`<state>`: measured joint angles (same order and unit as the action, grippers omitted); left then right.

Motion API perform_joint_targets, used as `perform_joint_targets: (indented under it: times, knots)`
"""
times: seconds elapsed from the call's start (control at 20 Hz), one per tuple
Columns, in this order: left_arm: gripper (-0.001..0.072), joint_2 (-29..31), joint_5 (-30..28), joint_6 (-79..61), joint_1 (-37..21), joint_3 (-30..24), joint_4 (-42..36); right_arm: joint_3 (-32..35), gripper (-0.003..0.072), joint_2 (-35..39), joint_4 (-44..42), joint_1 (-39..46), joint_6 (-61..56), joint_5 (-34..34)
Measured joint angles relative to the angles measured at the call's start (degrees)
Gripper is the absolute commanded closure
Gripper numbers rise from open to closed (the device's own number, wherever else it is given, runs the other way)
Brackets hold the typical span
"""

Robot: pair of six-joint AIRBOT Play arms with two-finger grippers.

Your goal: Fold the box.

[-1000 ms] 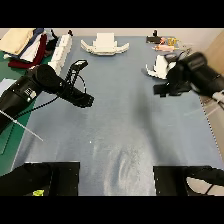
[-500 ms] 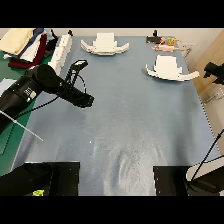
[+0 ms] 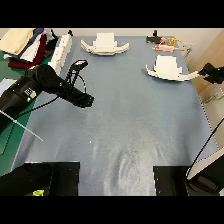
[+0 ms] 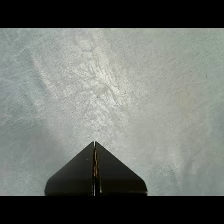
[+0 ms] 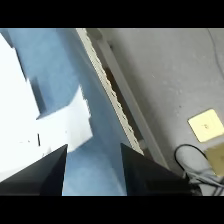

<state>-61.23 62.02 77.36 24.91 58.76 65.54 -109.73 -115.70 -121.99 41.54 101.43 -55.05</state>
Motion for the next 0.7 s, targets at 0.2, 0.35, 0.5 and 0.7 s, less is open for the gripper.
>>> perform_joint_targets:
  times: [0.2,0.35,0.5,0.7]
  knots:
    - [0.0696,0.0,0.0,0.0,0.0,0.0,0.0,-3.8,0.0296,-4.0,-3.7,-1.1,2.5,0.7]
    - [0.0696,0.0,0.0,0.0,0.0,0.0,0.0,-5.3,0.0358,-6.4,-4.6,-1.7,3.1,1.0]
    - [0.0696,0.0,0.0,0.0,0.0,0.0,0.0,-6.1,0.0628,-7.4,-5.5,-2.6,3.7,0.6]
    - [0.0696,0.0,0.0,0.0,0.0,0.0,0.0,-7.2,0.0683,-6.5,-6.6,-3.3,6.4,-4.0]
